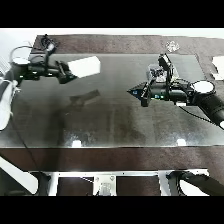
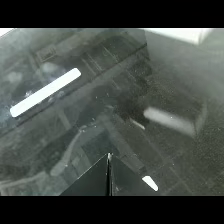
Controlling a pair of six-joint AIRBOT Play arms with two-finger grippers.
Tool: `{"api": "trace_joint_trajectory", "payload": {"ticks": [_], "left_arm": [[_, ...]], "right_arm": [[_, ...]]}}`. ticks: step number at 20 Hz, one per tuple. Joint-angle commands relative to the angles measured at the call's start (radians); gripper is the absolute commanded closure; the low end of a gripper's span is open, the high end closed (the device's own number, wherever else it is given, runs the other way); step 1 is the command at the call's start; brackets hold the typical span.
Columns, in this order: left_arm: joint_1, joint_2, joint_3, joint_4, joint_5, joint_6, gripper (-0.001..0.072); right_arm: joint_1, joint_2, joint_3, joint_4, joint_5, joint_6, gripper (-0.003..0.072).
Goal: Fold the box and place the chain.
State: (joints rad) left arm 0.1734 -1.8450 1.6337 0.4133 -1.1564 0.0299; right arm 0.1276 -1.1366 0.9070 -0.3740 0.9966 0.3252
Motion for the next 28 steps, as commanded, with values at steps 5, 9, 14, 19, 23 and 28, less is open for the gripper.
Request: {"api": "trace_joint_trajectory", "payload": {"ticks": [5,9,14,19,23,28], "left_arm": [[0.175,0.129,-0.178,0.0,0.657,-0.059,0.0697],[0.181,0.121,-0.254,-0.01,0.93,-0.059,0.0693],[0.184,0.04,-0.254,-0.032,0.937,-0.056,0.0692],[0.184,-0.02,-0.216,-0.075,0.887,-0.055,0.0692],[0.184,-0.057,-0.155,-0.126,0.871,-0.056,0.0692],[0.211,-0.06,-0.149,-0.169,0.857,-0.086,0.069]], "right_arm": [[0.021,0.0,-0.002,0.032,-0.002,0.016,0.0683],[0.044,-0.003,-0.005,0.054,-0.021,0.016,0.0683],[0.068,-0.003,-0.019,0.064,-0.051,0.015,0.0682],[0.073,-0.003,-0.051,0.081,-0.062,0.015,0.0682],[0.073,-0.003,-0.059,0.095,-0.064,0.015,0.0682],[0.073,-0.003,-0.059,0.102,-0.064,0.015,0.0681]]}}
